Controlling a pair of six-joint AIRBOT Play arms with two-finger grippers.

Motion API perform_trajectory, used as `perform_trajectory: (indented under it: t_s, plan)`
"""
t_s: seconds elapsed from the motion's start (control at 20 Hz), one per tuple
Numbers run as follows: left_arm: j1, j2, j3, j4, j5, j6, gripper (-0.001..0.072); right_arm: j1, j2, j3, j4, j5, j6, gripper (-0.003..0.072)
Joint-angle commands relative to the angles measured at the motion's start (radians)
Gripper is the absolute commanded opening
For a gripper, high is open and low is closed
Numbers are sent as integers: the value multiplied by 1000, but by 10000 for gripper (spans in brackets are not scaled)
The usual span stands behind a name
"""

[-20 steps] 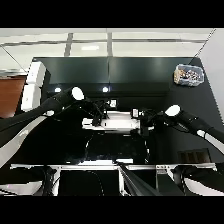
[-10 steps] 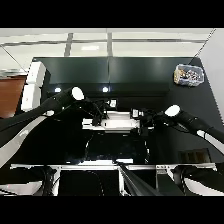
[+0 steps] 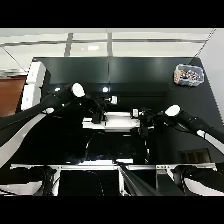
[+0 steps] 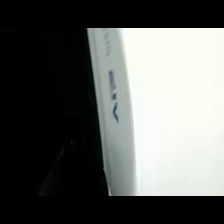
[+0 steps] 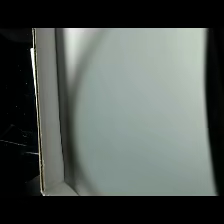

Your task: Fold the box and place the chain.

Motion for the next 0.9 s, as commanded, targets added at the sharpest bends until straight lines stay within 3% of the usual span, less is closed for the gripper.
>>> perform_trajectory:
  t_s: [0.0,0.2,0.25,0.3,0.35,0.4,0.5,0.6,0.75,0.85]
  plan:
    - [12,23,60,153,-53,-201,528,1,0,0,0,5,0,290]
    - [67,122,69,327,-193,-449,522,1,0,0,0,7,0,290]
    - [84,146,69,365,-251,-532,455,1,0,0,-1,7,0,290]
    - [103,167,68,385,-320,-609,267,1,0,0,-1,7,0,290]
    - [123,177,68,373,-394,-660,29,1,0,0,-1,7,0,290]
    - [142,179,66,320,-472,-713,29,1,0,0,-1,7,0,289]
    - [174,178,17,51,-517,-748,29,1,0,0,-1,7,0,290]
    - [178,178,-89,-260,-459,-684,28,1,0,0,-1,6,0,289]
    - [176,178,-225,-630,-232,-457,28,1,0,0,-1,6,0,290]
    - [180,177,-240,-695,7,-414,28,1,0,0,-1,6,0,290]
